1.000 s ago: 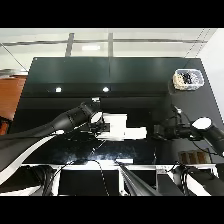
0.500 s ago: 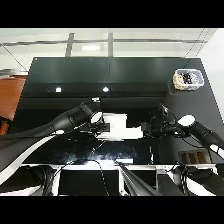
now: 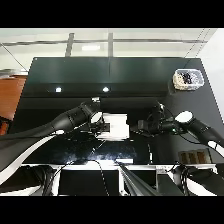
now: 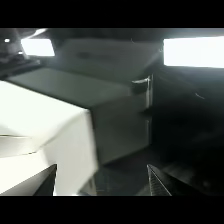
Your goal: Fold the box and place the chain.
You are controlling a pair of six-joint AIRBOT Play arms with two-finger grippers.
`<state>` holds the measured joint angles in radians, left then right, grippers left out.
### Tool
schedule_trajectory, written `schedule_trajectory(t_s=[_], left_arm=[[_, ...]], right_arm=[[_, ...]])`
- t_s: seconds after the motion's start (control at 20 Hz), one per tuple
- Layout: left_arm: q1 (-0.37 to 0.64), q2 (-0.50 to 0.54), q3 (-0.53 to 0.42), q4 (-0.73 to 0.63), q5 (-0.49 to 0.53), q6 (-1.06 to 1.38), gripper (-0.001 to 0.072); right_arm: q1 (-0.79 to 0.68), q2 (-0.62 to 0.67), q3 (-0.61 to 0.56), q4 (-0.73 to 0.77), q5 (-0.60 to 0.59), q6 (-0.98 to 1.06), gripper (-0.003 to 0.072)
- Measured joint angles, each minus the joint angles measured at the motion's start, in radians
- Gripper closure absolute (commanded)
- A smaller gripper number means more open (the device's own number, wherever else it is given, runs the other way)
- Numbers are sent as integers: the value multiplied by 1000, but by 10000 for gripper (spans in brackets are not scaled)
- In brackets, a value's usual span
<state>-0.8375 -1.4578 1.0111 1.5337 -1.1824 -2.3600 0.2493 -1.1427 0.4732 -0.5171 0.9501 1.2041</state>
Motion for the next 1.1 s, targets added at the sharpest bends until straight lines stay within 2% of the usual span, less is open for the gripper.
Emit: schedule_trajectory(t_s=[0.25, 0.5, 0.55, 0.6, 0.85, 1.1], left_arm=[[0, 0, 0, -2, -1, 0, 678], [0, 0, 0, -13, -3, -2, 678], [0, 0, 0, -13, -3, -2, 678], [0, 0, 0, -14, -3, -1, 678], [0, 0, 0, -20, -5, -1, 678], [0, 0, 0, -24, -5, 0, 678]], right_arm=[[22, 0, 55, 16, 77, -13, 41], [54, 0, 67, 17, 92, 6, 43], [62, 0, 68, 10, 91, 28, 86], [72, 0, 69, 1, 90, 43, 208], [147, 0, 88, -56, 50, 127, 216], [245, 0, 156, -227, -16, 276, 216]])
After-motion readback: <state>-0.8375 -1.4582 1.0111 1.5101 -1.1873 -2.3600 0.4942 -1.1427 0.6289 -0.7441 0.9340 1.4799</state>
